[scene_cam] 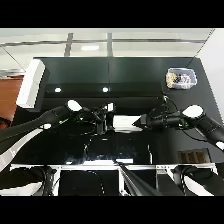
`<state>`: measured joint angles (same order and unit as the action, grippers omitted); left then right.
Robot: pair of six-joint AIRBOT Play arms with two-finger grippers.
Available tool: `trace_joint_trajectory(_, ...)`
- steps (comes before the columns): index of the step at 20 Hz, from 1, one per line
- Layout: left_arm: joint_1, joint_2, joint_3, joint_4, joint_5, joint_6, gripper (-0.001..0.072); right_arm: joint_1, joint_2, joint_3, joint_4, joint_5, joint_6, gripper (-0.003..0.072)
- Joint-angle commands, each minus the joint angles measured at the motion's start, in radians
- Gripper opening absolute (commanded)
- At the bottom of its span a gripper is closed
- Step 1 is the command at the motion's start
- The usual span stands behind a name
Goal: Fold the box and place the chain.
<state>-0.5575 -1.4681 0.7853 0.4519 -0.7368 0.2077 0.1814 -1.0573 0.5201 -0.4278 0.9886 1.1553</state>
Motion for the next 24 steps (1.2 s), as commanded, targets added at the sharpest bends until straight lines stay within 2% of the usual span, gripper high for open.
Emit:
trace_joint_trajectory(1, 0.0, -0.001, 0.001, 0.0, 0.0, 0.002, 0.0274, 0.0, 0.0, -0.029, -0.04, -0.038, 0.04, 0.0015)
trace_joint_trajectory(7, 0.0, -0.001, 0.001, 0.0, 0.0, 0.001, 0.0274, 0.0, 0.0, -0.029, -0.068, -0.064, 0.05, 0.0015)
trace_joint_trajectory(12, 0.0, -0.001, 0.001, 0.0, 0.0, 0.002, 0.0274, -0.001, 0.0, -0.028, 0.062, 0.047, 0.017, 0.0016)
trace_joint_trajectory(15, 0.0, -0.001, 0.001, 0.0, 0.0, 0.002, 0.0274, -0.001, 0.0, -0.028, 0.102, 0.042, -0.002, 0.0015)
trace_joint_trajectory(20, 0.0, -0.001, 0.001, 0.0, 0.0, 0.002, 0.0274, 0.0, -0.013, -0.028, 0.023, -0.105, 0.004, 0.0015)
trace_joint_trajectory(24, 0.0, -0.001, 0.001, 0.0, 0.0, 0.002, 0.0274, 0.0, -0.058, -0.028, -0.026, -0.066, 0.004, 0.0015)
